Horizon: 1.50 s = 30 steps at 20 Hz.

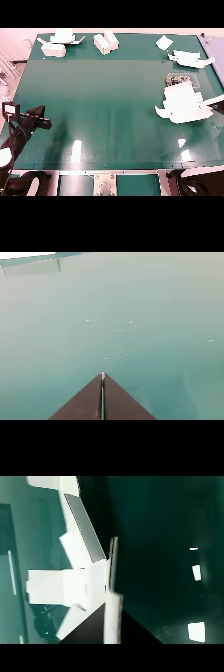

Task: Fold the box and place the chain.

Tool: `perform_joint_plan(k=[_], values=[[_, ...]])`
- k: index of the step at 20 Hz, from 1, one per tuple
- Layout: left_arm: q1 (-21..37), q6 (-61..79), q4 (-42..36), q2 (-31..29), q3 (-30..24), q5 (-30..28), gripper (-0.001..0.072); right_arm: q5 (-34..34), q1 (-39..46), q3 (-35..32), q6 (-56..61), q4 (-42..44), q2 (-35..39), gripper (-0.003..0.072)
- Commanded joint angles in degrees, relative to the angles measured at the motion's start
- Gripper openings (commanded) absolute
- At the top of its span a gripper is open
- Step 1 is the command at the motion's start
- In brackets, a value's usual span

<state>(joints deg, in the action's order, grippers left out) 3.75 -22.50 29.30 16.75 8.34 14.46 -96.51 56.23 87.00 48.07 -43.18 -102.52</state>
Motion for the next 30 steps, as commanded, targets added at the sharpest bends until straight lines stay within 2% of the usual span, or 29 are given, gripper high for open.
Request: perform_joint_plan(k=[1, 4, 6, 9, 11, 16, 20, 23, 27, 30], values=[[0.00, 0.02, 0.02, 0.04, 0.00, -0.11, 0.0023, -6.25, -3.02, 0.00, 4.07, 2.32, 5.97, 0.0012], [0.00, 0.02, 0.00, 0.04, -0.02, -0.09, 0.0023, -8.96, -7.37, -0.48, 6.12, 4.94, 11.10, 0.0012], [0.00, 0.02, 0.02, 0.04, -0.02, -0.04, 0.0023, -8.85, -11.13, -1.27, 6.12, 10.27, 13.68, 0.0012], [0.00, 0.02, 0.02, 0.04, 0.00, -0.07, 0.0022, -6.58, -19.23, -2.95, 7.08, 17.07, 15.82, 0.0013], [0.00, 0.02, 0.02, 0.04, 0.00, -0.04, 0.0023, -3.82, -25.97, -4.31, 7.21, 18.36, 16.55, 0.0012], [0.00, 0.02, 0.02, 0.04, 0.00, -0.07, 0.0023, 12.52, -41.20, -9.18, 6.99, 22.80, 16.94, 0.0012], [0.00, 0.04, 0.02, 0.04, 0.00, -0.09, 0.0023, 28.72, -51.74, -17.92, 4.39, 25.14, 16.98, 0.0012], [0.00, 0.02, 0.00, 0.02, 0.00, -0.07, 0.0023, 38.80, -57.20, -27.85, -2.99, 35.39, 17.22, 0.0011], [0.00, 0.02, 0.02, 0.02, 0.00, 0.09, 0.0023, 51.67, -60.37, -39.93, -18.88, 50.25, 21.18, 0.0011], [0.00, 0.00, 0.00, 0.02, 0.00, 0.09, 0.0023, 53.05, -60.57, -45.27, -22.23, 53.57, 21.66, 0.0011]])
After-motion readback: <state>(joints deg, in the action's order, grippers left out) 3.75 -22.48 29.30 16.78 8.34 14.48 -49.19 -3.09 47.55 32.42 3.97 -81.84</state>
